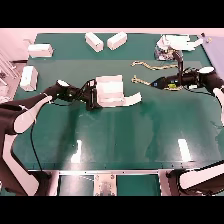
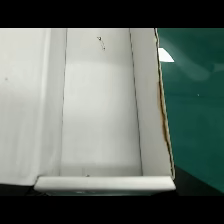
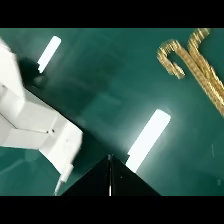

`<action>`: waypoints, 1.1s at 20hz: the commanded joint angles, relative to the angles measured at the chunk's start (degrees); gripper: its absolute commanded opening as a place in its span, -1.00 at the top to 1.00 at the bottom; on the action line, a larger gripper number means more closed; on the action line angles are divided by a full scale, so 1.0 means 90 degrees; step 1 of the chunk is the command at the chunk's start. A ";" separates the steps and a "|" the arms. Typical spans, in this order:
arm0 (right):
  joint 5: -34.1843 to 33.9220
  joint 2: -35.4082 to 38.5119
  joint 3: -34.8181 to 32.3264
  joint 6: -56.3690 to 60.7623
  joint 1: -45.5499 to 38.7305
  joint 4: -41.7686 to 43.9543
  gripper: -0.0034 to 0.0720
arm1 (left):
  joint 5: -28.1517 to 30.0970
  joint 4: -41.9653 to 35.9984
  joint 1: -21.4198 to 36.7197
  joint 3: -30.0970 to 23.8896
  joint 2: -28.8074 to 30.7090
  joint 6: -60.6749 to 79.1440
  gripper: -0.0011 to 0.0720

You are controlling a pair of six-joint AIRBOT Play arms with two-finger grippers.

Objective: Fold the box and place the chain.

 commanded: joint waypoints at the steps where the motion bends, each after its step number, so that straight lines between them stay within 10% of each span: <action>1: -0.0160 0.0002 -0.0503 0.1224 -0.0136 -0.0386 0.89 | 0.0000 0.0002 -0.0002 -0.0002 0.0002 0.0002 -0.07; 22: -0.1175 -0.0131 -0.0563 0.1909 0.2047 0.0236 0.89 | 0.0000 0.0000 -0.0002 -0.0002 0.0002 0.0002 -0.06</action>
